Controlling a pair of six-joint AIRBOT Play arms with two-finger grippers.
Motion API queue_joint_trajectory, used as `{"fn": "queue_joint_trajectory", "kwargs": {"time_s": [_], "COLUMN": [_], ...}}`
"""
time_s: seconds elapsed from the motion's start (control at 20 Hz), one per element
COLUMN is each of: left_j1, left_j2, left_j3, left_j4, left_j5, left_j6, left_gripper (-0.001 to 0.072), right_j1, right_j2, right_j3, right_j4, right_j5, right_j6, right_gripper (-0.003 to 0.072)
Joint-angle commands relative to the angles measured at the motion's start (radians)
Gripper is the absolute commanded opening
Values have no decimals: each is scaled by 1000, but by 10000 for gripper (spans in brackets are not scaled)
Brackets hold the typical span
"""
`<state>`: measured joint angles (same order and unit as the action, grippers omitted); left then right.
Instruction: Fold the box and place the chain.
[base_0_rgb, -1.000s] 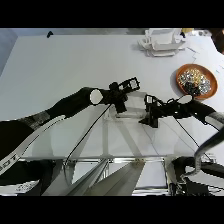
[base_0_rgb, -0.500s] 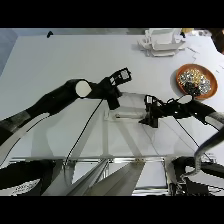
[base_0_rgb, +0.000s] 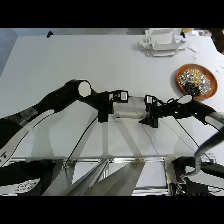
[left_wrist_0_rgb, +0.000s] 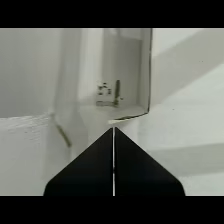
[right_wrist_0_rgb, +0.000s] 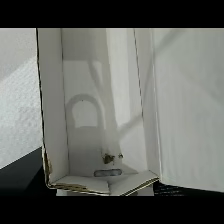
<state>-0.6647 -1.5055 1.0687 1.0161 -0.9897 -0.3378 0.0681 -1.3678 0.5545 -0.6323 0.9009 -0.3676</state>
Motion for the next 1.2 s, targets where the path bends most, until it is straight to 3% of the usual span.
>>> {"fn": "queue_joint_trajectory", "kwargs": {"time_s": [0.0,0.1,0.15,0.3,0.35,0.45,0.5,0.6,0.8,0.85,0.9,0.95,1.15], "left_j1": [5,27,40,73,74,73,70,57,19,14,8,7,0], "left_j2": [-42,-22,-13,-9,-9,-11,-14,-20,-33,-34,-34,-34,-34], "left_j3": [-1,0,0,-1,-1,-1,-1,-1,-1,-1,-1,-1,-1], "left_j4": [-5,2,16,52,51,42,24,-9,-20,-20,-19,-20,-15], "left_j5": [-45,-48,-45,-24,-10,42,77,119,95,85,71,56,18], "left_j6": [19,20,21,46,92,182,190,192,203,203,203,203,197], "left_gripper": [35,38,73,402,462,482,528,527,482,441,352,330,329], "right_j1": [0,0,0,0,0,0,0,0,0,0,0,0,0], "right_j2": [0,0,0,0,0,0,0,0,0,0,0,0,0], "right_j3": [0,0,0,0,0,0,0,0,0,0,0,0,0], "right_j4": [1,1,1,1,1,1,0,1,1,0,1,1,1], "right_j5": [0,0,0,0,0,0,0,0,0,0,0,0,0], "right_j6": [1,1,1,1,1,1,1,1,1,1,1,1,1], "right_gripper": [408,408,408,408,408,408,408,408,408,408,408,408,408]}}
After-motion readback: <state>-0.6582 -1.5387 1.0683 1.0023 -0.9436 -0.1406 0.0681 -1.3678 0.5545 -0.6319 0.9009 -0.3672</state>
